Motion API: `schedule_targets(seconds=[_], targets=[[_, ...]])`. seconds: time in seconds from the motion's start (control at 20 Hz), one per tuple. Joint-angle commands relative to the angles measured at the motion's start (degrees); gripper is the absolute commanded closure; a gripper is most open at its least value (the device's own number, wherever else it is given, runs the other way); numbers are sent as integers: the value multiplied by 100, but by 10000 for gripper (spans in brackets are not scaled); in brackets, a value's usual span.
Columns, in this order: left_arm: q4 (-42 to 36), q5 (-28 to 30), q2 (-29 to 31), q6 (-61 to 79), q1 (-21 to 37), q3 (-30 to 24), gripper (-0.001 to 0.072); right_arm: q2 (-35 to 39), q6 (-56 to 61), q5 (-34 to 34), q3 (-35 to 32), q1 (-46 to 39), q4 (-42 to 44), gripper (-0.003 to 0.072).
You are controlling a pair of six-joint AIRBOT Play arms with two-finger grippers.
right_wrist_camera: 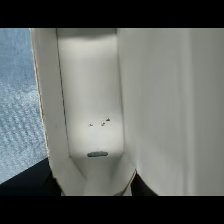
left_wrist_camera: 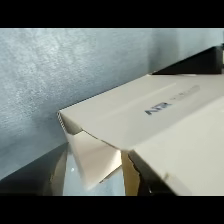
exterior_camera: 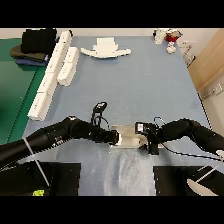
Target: Fold the box.
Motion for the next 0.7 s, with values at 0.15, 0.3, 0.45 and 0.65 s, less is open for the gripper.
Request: schedule_targets(seconds=[0.15,0.3,0.45,0.65], targets=[[2175,-1161,-667,-2758,-501,879,238,0,0,2,7,-2,0,168],[2691,-1589,-916,-3495,-785,1224,238,0,0,2,7,-2,0,168],[2970,-1956,-1163,-4017,-970,1471,238,0,0,2,7,-2,0,168],[2997,-2133,-1443,-4271,-1032,1674,238,0,0,2,7,-2,0,168]])
